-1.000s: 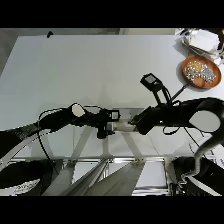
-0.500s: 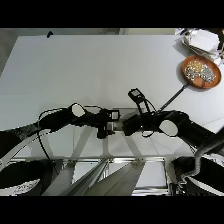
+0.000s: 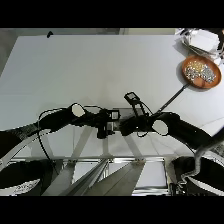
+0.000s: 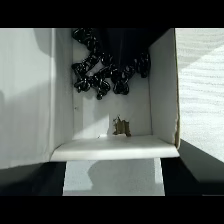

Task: Fold the box and place the chain.

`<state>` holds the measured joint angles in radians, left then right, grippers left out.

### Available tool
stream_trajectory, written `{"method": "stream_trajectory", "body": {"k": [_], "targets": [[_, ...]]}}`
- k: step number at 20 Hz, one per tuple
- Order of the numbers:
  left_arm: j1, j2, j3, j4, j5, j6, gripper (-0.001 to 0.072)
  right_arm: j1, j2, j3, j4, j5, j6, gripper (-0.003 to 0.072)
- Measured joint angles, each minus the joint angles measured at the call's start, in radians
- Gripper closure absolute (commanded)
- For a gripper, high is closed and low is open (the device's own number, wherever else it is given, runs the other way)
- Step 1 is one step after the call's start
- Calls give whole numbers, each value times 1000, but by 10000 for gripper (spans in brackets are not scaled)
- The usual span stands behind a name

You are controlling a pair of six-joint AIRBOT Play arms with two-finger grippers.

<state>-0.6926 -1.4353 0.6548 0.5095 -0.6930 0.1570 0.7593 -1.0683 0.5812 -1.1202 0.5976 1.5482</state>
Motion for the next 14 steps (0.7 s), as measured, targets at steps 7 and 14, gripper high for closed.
{"method": "stream_trajectory", "body": {"k": [7, 14], "targets": [[0, 0, 0, 0, 0, 0, 397, -146, 235, 7, -155, 220, 100, 371], [0, 0, 0, 0, 0, 0, 397, -570, 303, 14, -352, 391, 98, 371]]}}
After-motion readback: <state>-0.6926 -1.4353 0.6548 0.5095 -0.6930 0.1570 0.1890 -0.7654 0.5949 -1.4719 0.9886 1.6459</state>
